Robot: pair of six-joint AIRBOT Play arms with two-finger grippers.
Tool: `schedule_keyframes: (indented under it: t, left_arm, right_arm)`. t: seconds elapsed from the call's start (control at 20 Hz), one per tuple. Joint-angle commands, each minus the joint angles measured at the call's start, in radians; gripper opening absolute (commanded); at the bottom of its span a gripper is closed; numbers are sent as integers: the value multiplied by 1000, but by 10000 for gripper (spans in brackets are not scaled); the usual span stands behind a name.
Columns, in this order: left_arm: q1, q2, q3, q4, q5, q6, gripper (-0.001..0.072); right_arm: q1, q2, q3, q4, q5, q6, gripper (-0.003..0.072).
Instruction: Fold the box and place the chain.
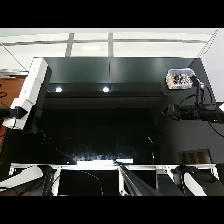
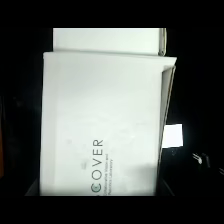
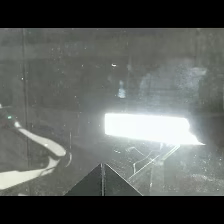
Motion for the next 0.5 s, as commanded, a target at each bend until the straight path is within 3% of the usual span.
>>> schedule_keyframes:
  t: [0.0,0.05,0.1,0.15,0.3,0.45]
  left_arm:
    - [-5,-32,13,-47,7,4,416]
    - [-10,-42,13,-47,22,5,467]
    - [-15,-47,13,-37,56,4,640]
    - [-19,-43,14,-35,83,-1,712]
    - [-29,14,55,-38,61,-59,713]
    - [-72,124,143,-65,-48,-166,713]
  right_arm:
    - [-1,0,0,0,6,7,15]
    - [0,0,0,0,6,10,15]
    - [-1,0,0,0,8,18,15]
    - [0,0,0,1,14,25,15]
    - [-1,0,0,10,36,24,15]
    - [-1,1,0,10,38,6,15]
